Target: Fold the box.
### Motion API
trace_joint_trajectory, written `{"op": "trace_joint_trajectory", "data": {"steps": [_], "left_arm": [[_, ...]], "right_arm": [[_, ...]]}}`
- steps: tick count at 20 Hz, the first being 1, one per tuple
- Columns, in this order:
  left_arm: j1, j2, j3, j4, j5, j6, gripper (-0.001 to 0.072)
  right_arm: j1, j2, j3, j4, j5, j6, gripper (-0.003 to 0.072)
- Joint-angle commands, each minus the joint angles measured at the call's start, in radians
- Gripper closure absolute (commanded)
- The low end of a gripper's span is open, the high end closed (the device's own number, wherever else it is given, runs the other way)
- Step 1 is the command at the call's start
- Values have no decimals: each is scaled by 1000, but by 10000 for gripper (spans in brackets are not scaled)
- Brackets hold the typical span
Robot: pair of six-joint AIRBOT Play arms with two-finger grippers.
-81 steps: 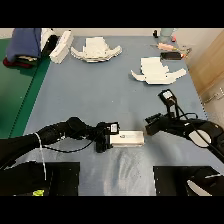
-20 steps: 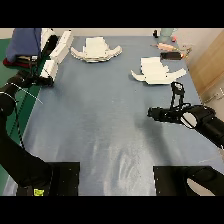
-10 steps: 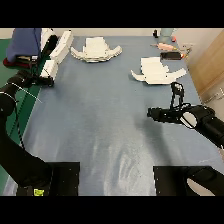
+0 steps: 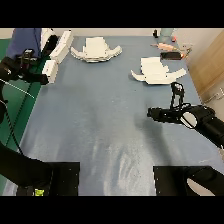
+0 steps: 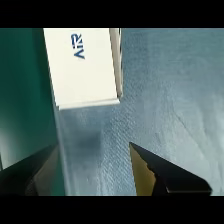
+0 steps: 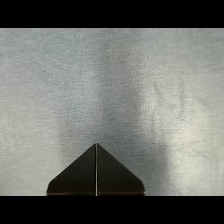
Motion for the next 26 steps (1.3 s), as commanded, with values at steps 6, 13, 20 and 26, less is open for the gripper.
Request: {"op": "trace_joint_trajectory", "data": {"steps": [6, 13, 20, 26], "left_arm": [[-18, 139, 69, 54, -603, -233, 695], [-328, 307, -57, -100, -428, -270, 699], [-656, 466, -366, -98, -143, -391, 699], [-772, 493, -449, -105, -144, -420, 694]], "right_arm": [[0, -4, 9, 10, -13, -32, 685], [0, -195, 287, 99, 56, -211, 685], [64, -480, 603, 232, 217, -380, 685], [110, -508, 633, 269, 218, -385, 684]]}}
